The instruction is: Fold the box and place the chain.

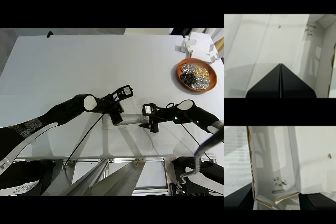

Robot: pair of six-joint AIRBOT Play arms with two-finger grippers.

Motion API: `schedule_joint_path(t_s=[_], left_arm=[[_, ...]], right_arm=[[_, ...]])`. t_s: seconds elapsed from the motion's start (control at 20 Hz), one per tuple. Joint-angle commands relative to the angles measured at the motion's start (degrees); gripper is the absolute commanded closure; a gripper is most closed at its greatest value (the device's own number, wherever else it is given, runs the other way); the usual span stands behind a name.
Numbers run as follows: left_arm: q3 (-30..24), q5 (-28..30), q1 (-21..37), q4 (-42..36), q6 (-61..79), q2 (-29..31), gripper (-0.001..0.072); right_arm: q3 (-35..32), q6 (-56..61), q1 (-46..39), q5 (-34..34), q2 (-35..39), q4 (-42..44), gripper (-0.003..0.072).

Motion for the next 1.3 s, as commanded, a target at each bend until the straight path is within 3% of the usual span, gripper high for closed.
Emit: schedule_joint_path(t_s=[0.0, 0.5, 1.05, 1.25], left_arm=[[-0.04, 0.04, -0.04, 0.28, -0.59, -1.29, 0.071], [-0.04, -1.7, 0.9, 2.64, -0.42, 1.64, 0.071], [-0.15, -17.88, 5.81, 12.0, -0.35, 11.02, 0.071], [-2.84, -18.8, 5.79, 11.96, 0.09, 10.75, 0.0709]], right_arm=[[0.0, 0.0, 0.02, 0.02, 0.04, 0.0, 0.0274], [0.0, 0.0, 0.02, 0.02, 0.04, 0.0, 0.0274], [0.0, 0.0, 0.02, 0.02, 0.04, 0.0, 0.0274], [0.0, 0.0, 0.02, 0.02, 0.04, 0.0, 0.0274]])
